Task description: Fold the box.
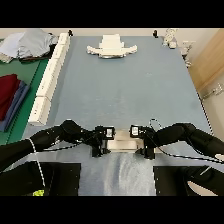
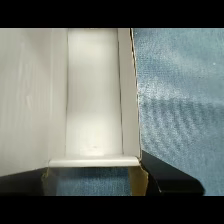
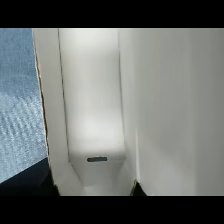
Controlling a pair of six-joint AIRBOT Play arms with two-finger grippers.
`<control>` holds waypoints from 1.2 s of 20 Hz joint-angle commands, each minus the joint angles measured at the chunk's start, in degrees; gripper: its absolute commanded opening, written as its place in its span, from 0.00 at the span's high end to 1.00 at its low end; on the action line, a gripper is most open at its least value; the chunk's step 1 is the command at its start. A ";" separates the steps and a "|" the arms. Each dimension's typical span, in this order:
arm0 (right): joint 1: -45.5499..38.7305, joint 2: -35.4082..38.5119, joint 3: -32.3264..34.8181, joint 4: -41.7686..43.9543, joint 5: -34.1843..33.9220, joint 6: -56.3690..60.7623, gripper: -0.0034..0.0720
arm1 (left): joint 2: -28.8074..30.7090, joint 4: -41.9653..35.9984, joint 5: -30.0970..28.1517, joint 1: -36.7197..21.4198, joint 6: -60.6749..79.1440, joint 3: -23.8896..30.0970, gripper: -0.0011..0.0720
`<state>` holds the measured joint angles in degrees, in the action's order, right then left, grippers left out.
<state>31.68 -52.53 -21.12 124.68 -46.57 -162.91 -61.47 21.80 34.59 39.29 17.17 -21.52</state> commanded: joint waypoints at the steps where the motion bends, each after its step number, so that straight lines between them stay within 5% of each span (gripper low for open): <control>1: -0.02 0.00 0.00 0.02 0.04 0.02 0.28 | -0.04 0.02 -0.07 0.02 -0.04 -0.02 0.43; 14: -0.02 0.11 -0.04 -1.03 0.02 0.04 0.24 | -0.04 0.02 -0.07 0.02 -0.04 -0.02 0.43; 16: -0.02 0.46 -0.48 -2.60 -0.28 2.62 0.00 | -0.04 0.02 -0.07 0.02 -0.04 -0.02 0.43; 24: -0.02 8.79 -7.52 -23.10 -19.91 32.65 0.00 | -0.04 0.02 -0.07 0.02 -0.04 -0.02 0.43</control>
<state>31.68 -46.92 -26.11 109.93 -56.88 -143.35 -61.47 21.82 34.61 39.33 17.17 -21.52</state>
